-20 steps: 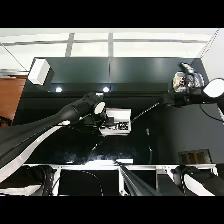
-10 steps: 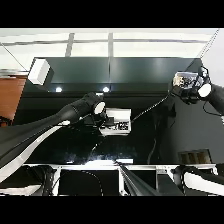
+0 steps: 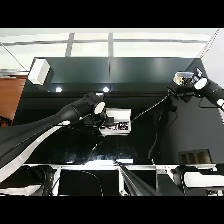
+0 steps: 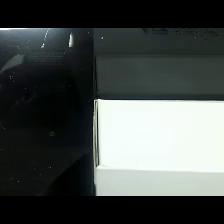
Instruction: Fold the box and place the chain.
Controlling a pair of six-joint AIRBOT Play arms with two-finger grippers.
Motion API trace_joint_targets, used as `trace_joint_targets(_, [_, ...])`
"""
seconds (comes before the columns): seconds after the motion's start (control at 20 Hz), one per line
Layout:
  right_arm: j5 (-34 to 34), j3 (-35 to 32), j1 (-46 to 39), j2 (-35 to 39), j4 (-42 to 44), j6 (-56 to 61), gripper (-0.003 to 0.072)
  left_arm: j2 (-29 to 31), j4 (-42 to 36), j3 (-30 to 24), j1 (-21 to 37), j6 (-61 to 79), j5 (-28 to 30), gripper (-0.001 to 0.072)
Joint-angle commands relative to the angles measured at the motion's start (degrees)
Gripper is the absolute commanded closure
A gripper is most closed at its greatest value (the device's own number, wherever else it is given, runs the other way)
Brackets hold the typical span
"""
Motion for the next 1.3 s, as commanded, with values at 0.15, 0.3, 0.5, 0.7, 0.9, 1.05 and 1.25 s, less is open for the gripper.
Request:
trace_joint_targets(0.15, [18.6, 1.9, -0.3, 16.5, 8.2, -23.5, 0.0671, 0.0, 0.0, 0.0, 0.0, 0.0, 0.1, 0.0680])
trace_joint_targets(0.3, [28.8, 1.9, -0.2, 28.4, 12.5, -25.3, 0.0671, 0.0, 0.0, 0.0, 0.0, 0.0, 0.1, 0.0680])
trace_joint_targets(0.5, [38.9, 1.9, 0.9, 36.3, 20.7, -26.5, 0.0671, 0.0, 0.0, 0.0, 0.0, 0.0, 0.1, 0.0680])
trace_joint_targets(0.7, [43.5, 1.6, 6.9, 36.7, 23.9, -26.8, 0.0671, 0.0, 0.0, 0.0, 0.0, 0.0, 0.0, 0.0680])
trace_joint_targets(0.9, [44.5, 0.4, 17.1, 36.1, 27.2, -28.4, 0.0675, 0.0, 0.0, 0.0, 0.0, 0.0, 0.0, 0.0680])
trace_joint_targets(1.05, [41.9, 0.4, 22.8, 34.8, 28.4, -28.4, 0.0675, 0.0, 0.0, 0.0, 0.0, 0.0, 0.0, 0.0680])
trace_joint_targets(1.25, [37.6, 0.4, 26.9, 32.1, 29.7, -28.6, 0.0674, 0.0, 0.0, 0.0, 0.0, 0.0, 0.0, 0.0680])
